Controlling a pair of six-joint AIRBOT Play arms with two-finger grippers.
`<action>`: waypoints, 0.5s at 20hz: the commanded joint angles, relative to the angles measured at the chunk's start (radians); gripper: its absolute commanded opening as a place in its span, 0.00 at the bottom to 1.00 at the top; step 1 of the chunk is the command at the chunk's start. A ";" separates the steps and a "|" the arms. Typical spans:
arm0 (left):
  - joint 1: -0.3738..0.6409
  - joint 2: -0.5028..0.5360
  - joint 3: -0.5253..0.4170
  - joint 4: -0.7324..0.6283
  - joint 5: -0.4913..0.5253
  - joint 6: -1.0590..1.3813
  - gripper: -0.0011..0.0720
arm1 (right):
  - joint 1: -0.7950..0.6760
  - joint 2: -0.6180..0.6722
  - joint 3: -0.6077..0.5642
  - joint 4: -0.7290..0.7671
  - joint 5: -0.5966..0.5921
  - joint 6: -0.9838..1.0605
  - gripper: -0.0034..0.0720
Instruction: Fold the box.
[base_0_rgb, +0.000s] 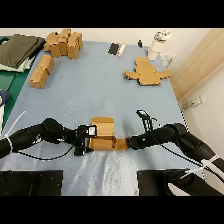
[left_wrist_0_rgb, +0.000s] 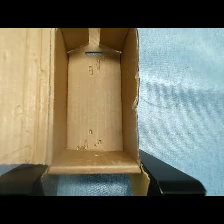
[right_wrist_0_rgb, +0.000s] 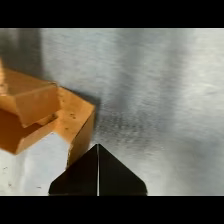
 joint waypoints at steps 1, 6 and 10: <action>0.001 -0.001 0.000 0.000 0.000 0.000 0.76 | 0.048 0.016 -0.013 0.051 0.039 -0.006 0.05; 0.001 -0.001 0.000 0.000 0.000 0.000 0.76 | 0.063 -0.075 -0.017 0.102 0.144 -0.010 0.05; 0.001 -0.001 0.000 0.000 0.000 0.000 0.76 | 0.063 -0.047 0.076 0.103 0.118 -0.009 0.05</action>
